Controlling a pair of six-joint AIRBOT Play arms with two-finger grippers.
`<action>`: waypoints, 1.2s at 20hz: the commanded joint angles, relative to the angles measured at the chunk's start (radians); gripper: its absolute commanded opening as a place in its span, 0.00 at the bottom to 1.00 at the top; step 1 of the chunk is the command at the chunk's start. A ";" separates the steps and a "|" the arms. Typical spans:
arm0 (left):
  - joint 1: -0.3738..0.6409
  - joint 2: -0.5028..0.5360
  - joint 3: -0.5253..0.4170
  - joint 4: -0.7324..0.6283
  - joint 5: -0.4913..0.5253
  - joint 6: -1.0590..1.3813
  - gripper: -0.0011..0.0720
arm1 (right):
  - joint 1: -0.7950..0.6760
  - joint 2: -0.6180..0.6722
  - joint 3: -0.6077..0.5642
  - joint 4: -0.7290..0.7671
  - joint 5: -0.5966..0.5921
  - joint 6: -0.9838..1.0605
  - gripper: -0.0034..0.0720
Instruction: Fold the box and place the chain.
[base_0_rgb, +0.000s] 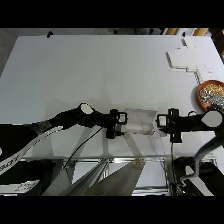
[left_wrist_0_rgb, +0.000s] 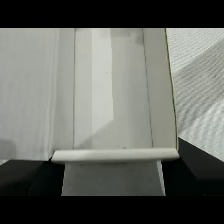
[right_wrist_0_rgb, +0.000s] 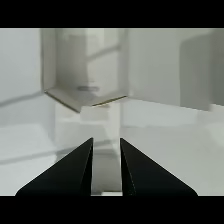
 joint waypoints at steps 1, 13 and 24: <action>0.000 0.000 0.000 0.000 0.000 0.000 0.49 | 0.046 -0.020 -0.048 0.000 -0.019 -0.102 0.31; 0.000 0.000 0.000 0.000 0.000 0.000 0.49 | 0.076 -0.020 -0.131 0.216 -0.223 -0.102 0.31; 0.000 0.000 0.000 0.000 0.000 0.000 0.49 | 0.076 -0.020 -0.189 0.416 -0.303 -0.127 0.64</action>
